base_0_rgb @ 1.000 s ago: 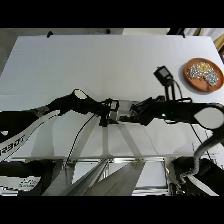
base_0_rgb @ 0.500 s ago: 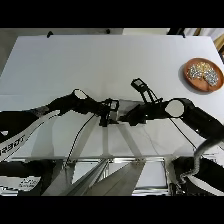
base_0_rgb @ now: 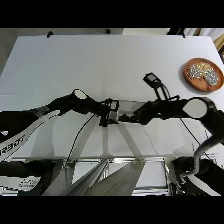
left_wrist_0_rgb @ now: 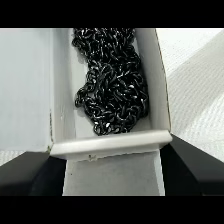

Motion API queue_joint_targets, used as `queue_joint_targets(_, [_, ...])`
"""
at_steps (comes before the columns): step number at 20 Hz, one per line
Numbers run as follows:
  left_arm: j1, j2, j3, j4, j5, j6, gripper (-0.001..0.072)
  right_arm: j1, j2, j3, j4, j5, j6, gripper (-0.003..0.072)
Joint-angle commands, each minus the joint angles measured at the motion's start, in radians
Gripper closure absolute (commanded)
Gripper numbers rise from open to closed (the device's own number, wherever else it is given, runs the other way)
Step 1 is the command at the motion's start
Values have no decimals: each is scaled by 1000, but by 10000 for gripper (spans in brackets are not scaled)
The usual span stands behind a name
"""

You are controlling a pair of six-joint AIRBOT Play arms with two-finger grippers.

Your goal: Fold the box and place the chain.

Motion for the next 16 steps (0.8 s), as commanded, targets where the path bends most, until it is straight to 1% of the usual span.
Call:
queue_joint_targets(1, [0,0,1,0,0,0,569,-183,73,-5,-93,206,-166,579])
queue_joint_targets(2, [0,0,1,0,1,0,569,-242,72,-19,-86,238,-299,594])
queue_joint_targets(3, [0,0,1,0,0,0,569,-286,72,-46,-84,244,-465,594])
queue_joint_targets(5, [0,0,1,0,1,0,569,-340,66,-116,-64,191,-756,590])
queue_joint_targets(6, [0,0,1,0,0,0,569,-351,59,-149,-59,159,-911,567])
queue_joint_targets(7, [0,0,1,0,0,0,569,-351,44,-173,-54,130,-1026,452])
queue_joint_targets(8, [0,0,1,0,0,0,569,-351,19,-191,-29,100,-1113,311])
queue_joint_targets(9, [0,0,1,0,0,0,569,-351,-15,-203,16,71,-1175,300])
queue_joint_targets(12, [0,0,1,0,0,0,569,-349,-100,-207,166,4,-1360,300])
queue_joint_targets(14, [0,0,1,0,0,0,569,-349,-127,-207,210,-16,-1444,300])
queue_joint_targets(16, [0,0,1,0,0,0,569,-349,-144,-207,224,-16,-1459,301])
